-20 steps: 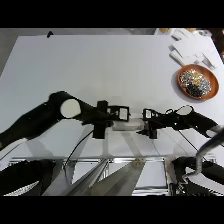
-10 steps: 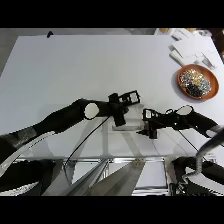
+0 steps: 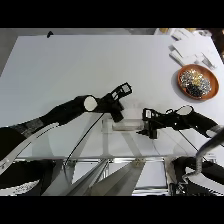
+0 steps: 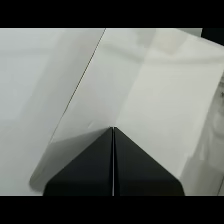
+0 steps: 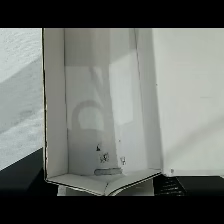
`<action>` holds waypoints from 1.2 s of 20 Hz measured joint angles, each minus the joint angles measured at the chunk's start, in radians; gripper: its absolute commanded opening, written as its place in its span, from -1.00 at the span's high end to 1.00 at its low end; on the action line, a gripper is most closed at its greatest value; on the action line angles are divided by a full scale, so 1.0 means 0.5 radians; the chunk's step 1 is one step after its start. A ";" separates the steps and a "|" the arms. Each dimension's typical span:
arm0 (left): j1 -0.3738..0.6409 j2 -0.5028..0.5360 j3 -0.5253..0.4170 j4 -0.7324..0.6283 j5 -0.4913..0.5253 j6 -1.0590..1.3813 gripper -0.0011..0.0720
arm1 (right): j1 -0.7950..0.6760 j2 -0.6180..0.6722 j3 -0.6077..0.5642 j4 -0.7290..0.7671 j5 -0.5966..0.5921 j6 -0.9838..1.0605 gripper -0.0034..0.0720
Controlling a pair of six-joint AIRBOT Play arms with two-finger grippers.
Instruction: Fold the box and place the chain.
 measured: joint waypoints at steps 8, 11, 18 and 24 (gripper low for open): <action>0.189 0.353 -0.009 0.398 -0.857 -0.002 0.95 | 0.000 0.000 0.000 -0.002 0.001 -0.002 -0.14; 0.199 0.364 -0.072 0.437 -0.961 0.003 0.95 | 0.000 0.000 0.000 -0.001 0.001 -0.002 -0.14; 0.243 0.362 -0.336 0.387 -0.958 0.591 0.53 | 0.000 0.000 0.000 -0.001 0.001 -0.003 -0.14; 0.291 0.362 -0.433 0.233 -0.642 1.014 0.16 | 0.000 0.000 0.000 -0.001 0.002 -0.003 -0.14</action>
